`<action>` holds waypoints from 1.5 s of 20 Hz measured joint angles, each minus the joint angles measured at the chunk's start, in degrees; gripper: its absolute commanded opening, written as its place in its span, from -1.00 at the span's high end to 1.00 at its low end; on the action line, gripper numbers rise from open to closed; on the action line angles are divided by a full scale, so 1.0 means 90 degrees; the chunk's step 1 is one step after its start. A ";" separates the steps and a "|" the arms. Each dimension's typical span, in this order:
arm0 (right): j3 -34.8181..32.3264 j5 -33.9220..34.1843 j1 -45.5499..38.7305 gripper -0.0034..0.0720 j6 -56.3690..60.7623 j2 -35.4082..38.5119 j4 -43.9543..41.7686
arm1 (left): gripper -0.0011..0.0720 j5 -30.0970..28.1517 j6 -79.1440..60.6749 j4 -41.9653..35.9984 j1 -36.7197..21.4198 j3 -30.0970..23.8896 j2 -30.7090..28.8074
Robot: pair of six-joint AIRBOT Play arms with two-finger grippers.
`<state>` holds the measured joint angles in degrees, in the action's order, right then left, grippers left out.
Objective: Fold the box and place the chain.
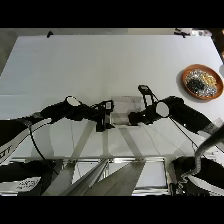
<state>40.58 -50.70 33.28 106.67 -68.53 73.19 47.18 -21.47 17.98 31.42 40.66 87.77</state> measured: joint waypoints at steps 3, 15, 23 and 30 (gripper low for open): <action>0.0041 -0.0061 0.0112 -0.26 0.0486 -0.0092 0.0352 | -0.11 0.0000 0.0002 0.0000 0.0000 0.0000 0.0000; 0.0087 -0.0121 0.0228 0.22 0.1387 -0.0177 0.0896 | -0.11 0.0000 0.0005 -0.0002 0.0000 0.0000 0.0000; 0.0590 -0.0561 0.0576 0.22 0.1982 -0.0624 0.1661 | -0.11 0.0000 0.0005 -0.0002 0.0000 0.0000 0.0000; 0.0690 -0.0743 0.0714 0.22 0.2249 -0.0916 0.1906 | -0.11 0.0002 0.0002 -0.0002 0.0000 0.0000 0.0000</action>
<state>46.78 -57.39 39.70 126.91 -76.77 90.35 47.20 -21.45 17.96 31.42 40.66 87.77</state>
